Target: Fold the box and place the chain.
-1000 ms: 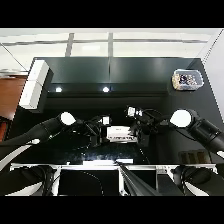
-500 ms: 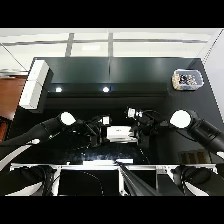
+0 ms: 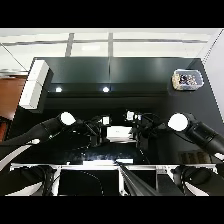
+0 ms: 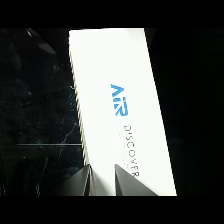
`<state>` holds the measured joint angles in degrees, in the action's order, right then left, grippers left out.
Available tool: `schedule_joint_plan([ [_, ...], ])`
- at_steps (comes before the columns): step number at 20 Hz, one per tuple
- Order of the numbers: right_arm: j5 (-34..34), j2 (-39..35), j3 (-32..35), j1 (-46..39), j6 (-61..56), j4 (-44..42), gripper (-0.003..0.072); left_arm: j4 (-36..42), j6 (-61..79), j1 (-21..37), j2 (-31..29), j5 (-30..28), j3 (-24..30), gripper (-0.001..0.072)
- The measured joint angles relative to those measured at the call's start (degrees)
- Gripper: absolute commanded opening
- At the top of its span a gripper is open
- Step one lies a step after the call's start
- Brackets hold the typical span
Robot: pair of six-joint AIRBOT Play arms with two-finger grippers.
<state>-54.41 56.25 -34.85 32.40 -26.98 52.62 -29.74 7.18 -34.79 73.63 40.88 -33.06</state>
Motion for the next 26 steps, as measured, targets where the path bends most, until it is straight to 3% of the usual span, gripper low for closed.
schedule_joint_plan([
  [4, 0.7, -1.05, -0.7, -0.24, -4.11, -0.02, 0.017, 0.0, -0.02, 0.0, 0.0, 0.02, 0.0, 0.0481],
  [6, -2.84, -2.25, -2.08, -1.73, -9.01, -0.02, 0.0167, 0.0, -0.04, 0.0, 0.0, 0.02, 0.0, 0.0481],
  [7, -5.31, -2.73, -2.78, -2.91, -12.28, -0.22, 0.0025, 0.0, -0.04, 0.0, 0.0, 0.02, 0.0, 0.0481],
  [11, -12.37, -3.65, -3.28, -7.48, -26.1, -1.6, 0.0029, 0.0, -0.07, 0.0, 0.0, 0.02, 0.0, 0.0481],
  [16, -8.31, -1.11, 1.51, -9.31, -38.97, -11.43, 0.003, 0.0, -0.09, 0.0, 0.0, 0.02, 0.0, 0.0481],
  [26, -3.61, 6.03, 4.24, -9.77, -42.93, -18.23, 0.0031, -0.02, -0.07, -0.02, 0.0, 0.0, 0.0, 0.0481],
])
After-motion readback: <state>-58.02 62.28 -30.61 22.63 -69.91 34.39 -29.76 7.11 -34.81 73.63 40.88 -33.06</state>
